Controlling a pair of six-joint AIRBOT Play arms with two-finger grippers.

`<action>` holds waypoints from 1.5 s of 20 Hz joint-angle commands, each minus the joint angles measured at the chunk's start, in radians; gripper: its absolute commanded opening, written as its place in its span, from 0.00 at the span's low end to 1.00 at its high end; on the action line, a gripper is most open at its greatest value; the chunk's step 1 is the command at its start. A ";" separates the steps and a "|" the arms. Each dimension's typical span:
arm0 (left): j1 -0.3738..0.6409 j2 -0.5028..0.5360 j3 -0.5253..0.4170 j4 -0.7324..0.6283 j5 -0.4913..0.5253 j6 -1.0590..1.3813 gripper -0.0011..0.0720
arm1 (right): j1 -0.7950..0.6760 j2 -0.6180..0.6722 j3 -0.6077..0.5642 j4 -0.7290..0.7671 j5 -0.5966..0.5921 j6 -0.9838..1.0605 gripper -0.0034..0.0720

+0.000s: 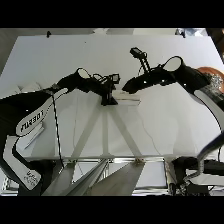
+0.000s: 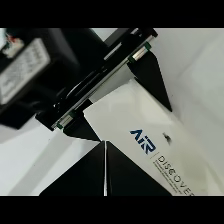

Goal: Fold the box and place the chain.

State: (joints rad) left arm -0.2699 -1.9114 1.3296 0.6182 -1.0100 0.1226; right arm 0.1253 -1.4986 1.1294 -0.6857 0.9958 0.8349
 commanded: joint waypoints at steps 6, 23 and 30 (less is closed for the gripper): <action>0.000 0.000 0.001 0.000 0.000 0.000 0.59 | 0.005 -0.083 -0.033 0.030 -0.014 0.033 0.06; 0.000 0.000 0.001 0.000 0.000 0.000 0.59 | 0.025 -0.085 -0.058 -0.146 -0.041 0.121 0.05; 0.000 0.000 0.001 0.000 0.000 0.000 0.59 | 0.025 -0.044 -0.066 -0.010 -0.112 0.068 0.06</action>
State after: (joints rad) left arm -0.2707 -1.9118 1.3296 0.6182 -1.0092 0.1226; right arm 0.1501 -1.5669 1.0634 -0.7868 0.9310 0.9455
